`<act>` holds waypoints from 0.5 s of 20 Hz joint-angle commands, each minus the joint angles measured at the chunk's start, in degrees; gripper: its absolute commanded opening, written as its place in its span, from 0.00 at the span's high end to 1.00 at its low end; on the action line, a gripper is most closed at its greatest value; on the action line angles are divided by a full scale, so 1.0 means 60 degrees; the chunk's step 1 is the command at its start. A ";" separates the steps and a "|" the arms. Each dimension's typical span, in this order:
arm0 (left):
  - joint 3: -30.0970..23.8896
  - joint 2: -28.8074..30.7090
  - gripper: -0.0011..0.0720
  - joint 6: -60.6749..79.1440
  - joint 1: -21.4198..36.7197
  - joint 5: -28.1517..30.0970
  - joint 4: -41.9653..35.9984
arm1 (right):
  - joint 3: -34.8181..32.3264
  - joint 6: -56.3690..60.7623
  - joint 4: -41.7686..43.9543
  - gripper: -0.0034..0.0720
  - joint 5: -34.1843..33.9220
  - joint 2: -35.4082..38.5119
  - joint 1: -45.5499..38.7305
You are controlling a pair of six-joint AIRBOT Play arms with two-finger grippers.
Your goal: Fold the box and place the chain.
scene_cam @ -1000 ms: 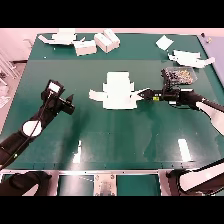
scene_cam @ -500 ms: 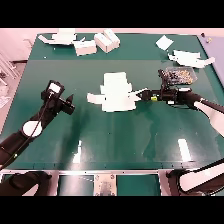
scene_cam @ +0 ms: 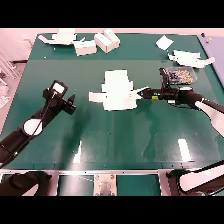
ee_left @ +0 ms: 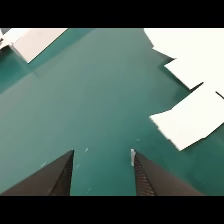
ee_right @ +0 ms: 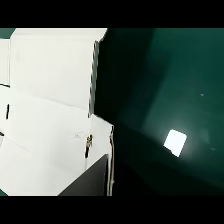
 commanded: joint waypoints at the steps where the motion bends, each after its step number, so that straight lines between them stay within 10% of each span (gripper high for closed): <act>1: 0.0823 -0.0685 0.41 0.0080 -0.0004 -0.0878 0.0066 | 0.0007 0.0025 0.0025 0.95 -0.0051 0.0040 -0.0004; 6: 0.2390 -0.2790 0.41 0.0273 -0.0004 -0.2065 -0.0051 | 0.0007 0.0164 0.0025 0.95 -0.0062 0.0040 -0.0004; 10: 0.3650 -0.4350 0.41 0.2707 0.0007 -0.2958 -0.2594 | -0.0015 0.0350 0.0022 0.95 -0.0415 0.0040 -0.0004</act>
